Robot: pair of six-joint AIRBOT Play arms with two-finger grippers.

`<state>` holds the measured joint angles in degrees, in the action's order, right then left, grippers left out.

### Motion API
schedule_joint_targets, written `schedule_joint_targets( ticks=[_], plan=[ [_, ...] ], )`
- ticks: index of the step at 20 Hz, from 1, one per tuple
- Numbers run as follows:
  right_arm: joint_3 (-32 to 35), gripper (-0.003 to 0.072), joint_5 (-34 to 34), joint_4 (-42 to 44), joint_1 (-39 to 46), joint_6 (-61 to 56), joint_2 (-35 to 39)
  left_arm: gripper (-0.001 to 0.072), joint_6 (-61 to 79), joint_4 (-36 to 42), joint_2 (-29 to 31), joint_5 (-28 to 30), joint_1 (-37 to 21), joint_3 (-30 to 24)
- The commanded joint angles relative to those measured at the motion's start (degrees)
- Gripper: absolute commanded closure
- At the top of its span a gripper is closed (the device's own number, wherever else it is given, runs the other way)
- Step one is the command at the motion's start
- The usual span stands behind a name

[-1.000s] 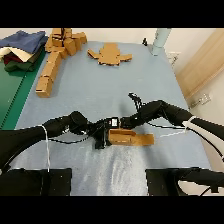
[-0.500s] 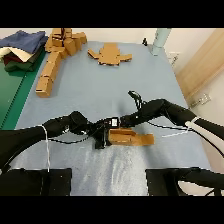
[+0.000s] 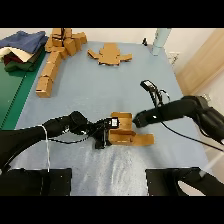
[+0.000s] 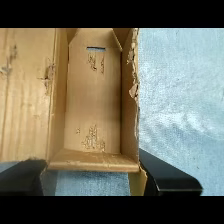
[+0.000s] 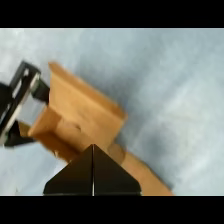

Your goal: Fold the box.

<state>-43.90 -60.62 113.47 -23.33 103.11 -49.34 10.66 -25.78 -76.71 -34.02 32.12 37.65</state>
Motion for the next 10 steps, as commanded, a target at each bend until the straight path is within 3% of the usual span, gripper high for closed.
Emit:
schedule_joint_targets(
  ticks=[1, 2, 3, 4, 5, 8, 10],
  plan=[
    [4.33, 0.0684, -10.88, -2.71, -0.42, 7.17, 8.55, 0.0189, 0.00, 0.00, 0.04, 0.00, -0.04, 0.02],
    [6.69, 0.0683, -11.98, -2.75, -0.76, 10.51, 10.43, 0.0189, 0.00, 0.00, 0.04, 0.00, -0.04, 0.02],
    [9.40, 0.0617, -11.85, -2.89, -0.72, 14.12, 11.93, 0.0188, 0.00, 0.00, 0.02, 0.00, -0.04, 0.02],
    [11.67, 0.0368, -10.73, -4.15, -0.74, 18.60, 12.63, 0.0189, 0.00, 0.00, 0.04, 0.00, -0.04, 0.02],
    [13.57, 0.0175, -8.87, -5.88, -0.72, 22.97, 12.63, 0.0188, 0.00, 0.00, 0.04, 0.00, -0.04, 0.02],
    [16.50, 0.0058, -0.37, -10.56, -0.72, 31.93, 11.06, 0.0189, 0.00, 0.00, 0.02, 0.00, -0.04, 0.02],
    [16.55, 0.0054, 4.94, -10.64, -0.74, 36.76, 9.22, 0.0188, 0.00, 0.00, 0.04, 0.00, -0.04, 0.02]
  ],
)
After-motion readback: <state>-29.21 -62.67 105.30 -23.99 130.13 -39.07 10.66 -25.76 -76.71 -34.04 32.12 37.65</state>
